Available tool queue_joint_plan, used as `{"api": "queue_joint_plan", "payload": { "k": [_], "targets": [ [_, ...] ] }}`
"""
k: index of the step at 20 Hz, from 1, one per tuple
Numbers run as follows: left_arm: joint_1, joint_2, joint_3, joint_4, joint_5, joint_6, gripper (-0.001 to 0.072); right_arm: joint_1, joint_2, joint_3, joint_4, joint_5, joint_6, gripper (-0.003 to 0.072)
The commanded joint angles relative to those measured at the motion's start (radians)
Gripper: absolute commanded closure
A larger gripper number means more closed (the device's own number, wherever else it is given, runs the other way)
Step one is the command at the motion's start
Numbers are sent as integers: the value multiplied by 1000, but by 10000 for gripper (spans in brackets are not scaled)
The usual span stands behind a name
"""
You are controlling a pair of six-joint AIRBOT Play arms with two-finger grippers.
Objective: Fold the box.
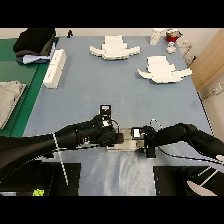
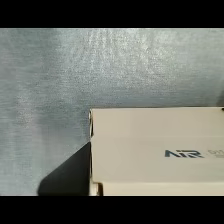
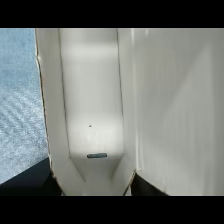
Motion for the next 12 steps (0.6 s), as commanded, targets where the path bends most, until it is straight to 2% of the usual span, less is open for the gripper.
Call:
{"api": "queue_joint_plan", "payload": {
  "k": [1, 2, 9, 12],
  "targets": [
    [0, 0, 2, -8, -10, 9, 219, 1, 0, 0, 1, 0, -1, 190],
    [0, 0, 2, -8, -11, 8, 169, 1, 0, 0, 1, 0, -1, 190],
    [0, 2, 4, -12, -23, 10, 168, 1, 0, 0, 1, 0, -1, 190],
    [0, 38, 55, -19, -154, 90, 167, 1, 0, 0, 1, 0, -1, 190]
  ]
}}
